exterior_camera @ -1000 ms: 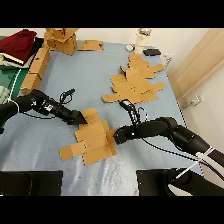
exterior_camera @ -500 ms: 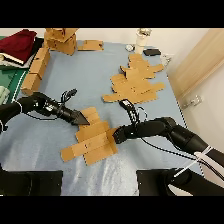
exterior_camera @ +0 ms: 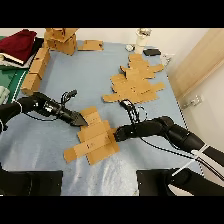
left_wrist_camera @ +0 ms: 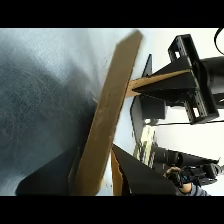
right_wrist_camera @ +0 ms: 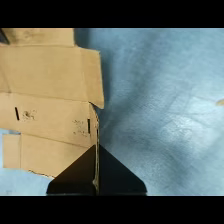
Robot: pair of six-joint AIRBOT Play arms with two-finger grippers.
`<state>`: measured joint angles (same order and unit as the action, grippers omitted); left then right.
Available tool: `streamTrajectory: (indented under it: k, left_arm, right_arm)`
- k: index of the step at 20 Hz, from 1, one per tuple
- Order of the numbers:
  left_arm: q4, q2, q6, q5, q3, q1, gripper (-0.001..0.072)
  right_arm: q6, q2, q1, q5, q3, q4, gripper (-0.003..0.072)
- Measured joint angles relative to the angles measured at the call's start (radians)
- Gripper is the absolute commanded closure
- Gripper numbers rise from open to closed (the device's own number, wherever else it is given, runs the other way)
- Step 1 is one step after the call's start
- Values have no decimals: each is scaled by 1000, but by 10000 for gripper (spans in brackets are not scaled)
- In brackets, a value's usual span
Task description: Fold the box.
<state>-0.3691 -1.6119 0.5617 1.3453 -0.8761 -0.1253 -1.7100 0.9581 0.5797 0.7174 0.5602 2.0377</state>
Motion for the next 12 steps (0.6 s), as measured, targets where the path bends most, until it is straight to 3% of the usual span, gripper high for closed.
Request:
streamTrajectory:
  k: [5, 12]
  left_arm:
    - [-3, 0, 0, 0, 0, 6, 411]
    - [-2, 0, 0, -1, 0, 8, 411]
  right_arm:
    - [13, 87, -6, -39, 0, 59, 689]
    - [-195, 153, -146, 27, 1, 275, 689]
